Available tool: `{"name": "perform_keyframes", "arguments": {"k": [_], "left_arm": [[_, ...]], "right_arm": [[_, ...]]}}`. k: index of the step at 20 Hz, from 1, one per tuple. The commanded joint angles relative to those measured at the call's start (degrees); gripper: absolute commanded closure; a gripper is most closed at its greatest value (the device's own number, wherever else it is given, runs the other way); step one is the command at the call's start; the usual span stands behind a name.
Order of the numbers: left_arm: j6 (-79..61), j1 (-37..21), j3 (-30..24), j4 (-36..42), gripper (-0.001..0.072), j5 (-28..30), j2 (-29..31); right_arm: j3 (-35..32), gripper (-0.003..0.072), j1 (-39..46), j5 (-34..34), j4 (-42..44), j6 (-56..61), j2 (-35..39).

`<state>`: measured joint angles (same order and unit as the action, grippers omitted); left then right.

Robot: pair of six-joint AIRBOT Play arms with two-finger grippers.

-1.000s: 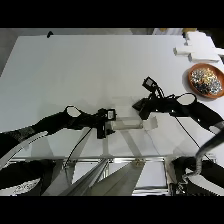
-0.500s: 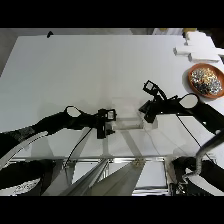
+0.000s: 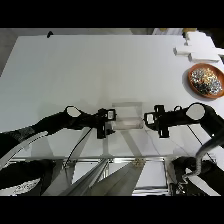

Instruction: Fold the box and place the chain.

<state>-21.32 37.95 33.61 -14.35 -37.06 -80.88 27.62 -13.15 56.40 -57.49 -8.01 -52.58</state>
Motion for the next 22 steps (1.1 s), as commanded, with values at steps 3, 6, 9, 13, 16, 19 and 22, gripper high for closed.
{"name": "perform_keyframes", "arguments": {"k": [3, 6, 9, 13, 16, 19, 22], "left_arm": [[0.0, 0.0, 0.0, 0.0, 0.0542, 0.0, 0.0], [-0.1, 0.0, 0.0, 0.0, 0.0542, 0.0, 0.0], [0.0, 0.0, 0.0, 0.0, 0.0542, 0.0, 0.0], [0.0, 0.0, 0.0, 0.0, 0.0542, 0.0, 0.0], [0.0, 0.0, 0.0, 0.0, 0.0542, 0.0, 0.0], [-0.1, 0.0, 0.0, 0.0, 0.0542, 0.0, 0.0], [0.0, 0.0, 0.0, 0.0, 0.0542, 0.0, 0.0]], "right_arm": [[-3.3, 0.051, 0.0, -5.3, 6.4, -6.1, -1.1], [-3.3, 0.0511, 0.0, -6.3, 10.1, -6.0, -5.5], [-3.3, 0.0555, 0.0, -6.0, 16.3, -7.9, -8.7], [-3.3, 0.0606, 0.0, -5.5, 22.6, -14.9, -10.4], [-3.4, 0.0594, 0.0, -5.7, 23.1, -15.5, -11.4], [-3.4, 0.0425, 0.0, -5.4, 24.0, -15.4, -13.1], [-3.4, 0.0262, 0.0, -4.9, 23.8, -13.2, -13.0]]}}
